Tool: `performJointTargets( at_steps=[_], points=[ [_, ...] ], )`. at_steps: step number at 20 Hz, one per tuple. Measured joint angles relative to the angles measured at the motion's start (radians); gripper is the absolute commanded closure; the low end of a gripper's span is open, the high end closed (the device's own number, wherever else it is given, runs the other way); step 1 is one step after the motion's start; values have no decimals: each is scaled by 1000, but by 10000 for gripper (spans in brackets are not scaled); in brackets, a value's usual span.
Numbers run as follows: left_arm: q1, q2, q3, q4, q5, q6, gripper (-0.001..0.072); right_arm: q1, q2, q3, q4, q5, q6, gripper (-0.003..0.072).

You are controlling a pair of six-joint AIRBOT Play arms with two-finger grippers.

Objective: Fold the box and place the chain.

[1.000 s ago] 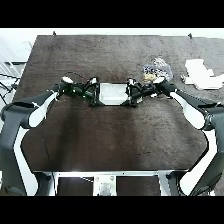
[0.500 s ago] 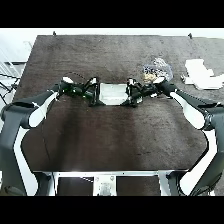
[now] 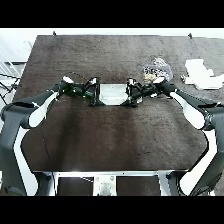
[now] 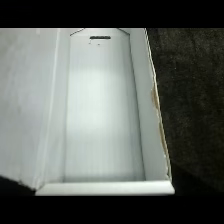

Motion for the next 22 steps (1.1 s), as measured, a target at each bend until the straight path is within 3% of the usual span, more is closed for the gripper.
performJointTargets(
  at_steps=[19,20,21,22],
  points=[
    [0,0,0,4,7,0,207,0,0,0,0,0,0,116],
    [0,0,0,4,7,0,207,0,0,0,0,0,0,91],
    [0,0,0,4,7,0,207,0,0,0,0,0,0,-34],
    [0,0,0,4,8,0,207,-2,0,1,-2,5,-1,-34]
  ],
)
